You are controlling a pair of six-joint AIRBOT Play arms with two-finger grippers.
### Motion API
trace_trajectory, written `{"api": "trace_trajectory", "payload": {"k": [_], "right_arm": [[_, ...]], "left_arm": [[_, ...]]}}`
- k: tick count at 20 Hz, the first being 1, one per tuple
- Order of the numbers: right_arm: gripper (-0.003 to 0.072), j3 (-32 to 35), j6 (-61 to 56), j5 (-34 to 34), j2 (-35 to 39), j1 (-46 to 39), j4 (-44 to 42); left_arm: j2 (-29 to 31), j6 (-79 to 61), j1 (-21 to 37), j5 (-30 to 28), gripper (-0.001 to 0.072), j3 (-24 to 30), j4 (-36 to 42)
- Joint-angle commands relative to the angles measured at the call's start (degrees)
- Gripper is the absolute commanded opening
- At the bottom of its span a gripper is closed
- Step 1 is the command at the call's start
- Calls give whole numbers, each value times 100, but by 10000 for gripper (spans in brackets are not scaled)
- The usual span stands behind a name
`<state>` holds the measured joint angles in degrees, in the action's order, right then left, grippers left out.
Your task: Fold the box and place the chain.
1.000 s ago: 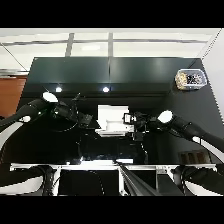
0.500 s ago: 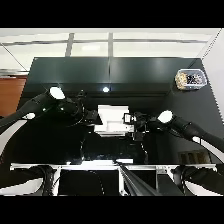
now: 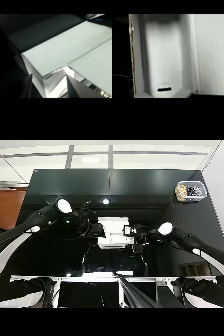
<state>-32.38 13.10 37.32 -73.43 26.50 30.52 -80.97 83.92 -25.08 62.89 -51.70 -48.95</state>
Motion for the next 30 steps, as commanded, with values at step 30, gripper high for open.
{"api": "trace_trajectory", "payload": {"k": [30], "right_arm": [[316,2,0,-7,-4,4,-2]], "left_arm": [[-544,4430,-1941,-66,487,-855,-3473]]}}
